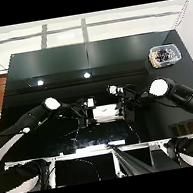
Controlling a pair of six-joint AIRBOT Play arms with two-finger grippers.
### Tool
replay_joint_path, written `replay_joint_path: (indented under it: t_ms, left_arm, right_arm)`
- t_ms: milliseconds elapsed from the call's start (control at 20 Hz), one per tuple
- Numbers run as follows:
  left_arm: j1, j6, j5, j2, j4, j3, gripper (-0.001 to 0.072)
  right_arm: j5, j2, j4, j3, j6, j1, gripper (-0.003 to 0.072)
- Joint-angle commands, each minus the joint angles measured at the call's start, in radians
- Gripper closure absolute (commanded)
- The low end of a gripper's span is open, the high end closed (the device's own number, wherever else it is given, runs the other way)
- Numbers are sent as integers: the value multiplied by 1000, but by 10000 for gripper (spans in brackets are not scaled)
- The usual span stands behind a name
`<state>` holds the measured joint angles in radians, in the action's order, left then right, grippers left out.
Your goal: Fold the box and place the chain.
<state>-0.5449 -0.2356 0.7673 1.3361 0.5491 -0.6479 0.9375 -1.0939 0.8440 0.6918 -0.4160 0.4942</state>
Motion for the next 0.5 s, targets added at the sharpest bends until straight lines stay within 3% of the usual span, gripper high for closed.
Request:
replay_joint_path:
  t_ms: [0, 450]
  left_arm:
    - [0, 0, 0, 0, 0, 0, 264]
    - [0, 0, 0, 0, 0, 0, 265]
  right_arm:
    - [-7, -8, 3, -1, -16, 0, 399]
    - [29, 55, -9, 45, -143, -38, 399]
